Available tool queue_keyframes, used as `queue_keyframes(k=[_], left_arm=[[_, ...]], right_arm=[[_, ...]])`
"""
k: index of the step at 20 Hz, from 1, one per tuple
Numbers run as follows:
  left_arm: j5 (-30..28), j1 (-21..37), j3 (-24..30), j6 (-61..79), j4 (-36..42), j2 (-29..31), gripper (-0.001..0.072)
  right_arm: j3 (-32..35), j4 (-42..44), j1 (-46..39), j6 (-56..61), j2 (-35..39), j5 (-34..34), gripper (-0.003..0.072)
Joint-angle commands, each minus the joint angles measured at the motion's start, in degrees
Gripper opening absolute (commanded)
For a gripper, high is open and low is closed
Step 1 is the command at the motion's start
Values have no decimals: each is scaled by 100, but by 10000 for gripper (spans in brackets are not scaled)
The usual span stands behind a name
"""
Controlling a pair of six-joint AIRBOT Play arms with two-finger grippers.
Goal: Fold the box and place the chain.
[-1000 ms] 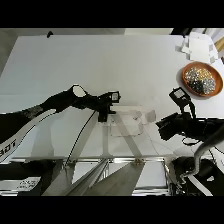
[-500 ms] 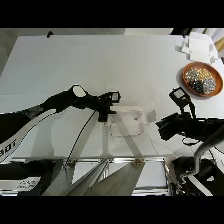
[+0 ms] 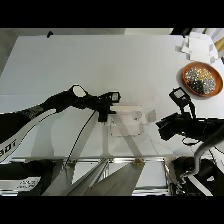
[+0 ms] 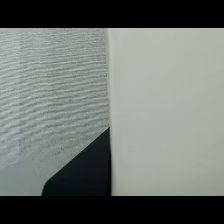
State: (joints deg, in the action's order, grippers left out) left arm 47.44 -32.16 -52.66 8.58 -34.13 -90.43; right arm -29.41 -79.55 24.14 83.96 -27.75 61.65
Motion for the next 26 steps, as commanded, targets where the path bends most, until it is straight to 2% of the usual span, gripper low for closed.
queue_keyframes(k=[1,9,10,11,13,16,19,20,21,23,24,26], left_arm=[[15,-4,2,0,-2,-4,7],[13,-4,2,0,-2,-2,9],[13,-4,2,0,-2,-4,9],[15,-4,2,0,-2,-2,9],[15,-4,2,0,-2,-4,9],[13,-4,2,0,-2,-4,9],[13,-4,2,0,-2,-2,9],[13,-4,2,0,-2,-2,9],[15,-4,2,0,-2,-2,9],[13,-4,2,0,-2,-4,9],[15,-4,2,0,-2,-2,9],[13,-4,2,0,-2,-4,9]], right_arm=[[4,2,2,0,7,2,296],[4,107,2,-780,4,-149,290],[4,236,2,-1045,4,-205,257],[11,463,2,-1419,0,-256,157],[142,1095,2,-2503,-52,-391,31],[573,2159,2,-4253,-361,-444,18],[756,2044,2,-5440,-929,-361,20],[756,1991,2,-5554,-1126,-369,62],[756,1993,2,-5600,-1333,-382,188],[756,1976,2,-5613,-1670,-420,350],[756,1976,2,-5838,-1790,-461,406],[756,1886,39,-6513,-1869,-667,436]])
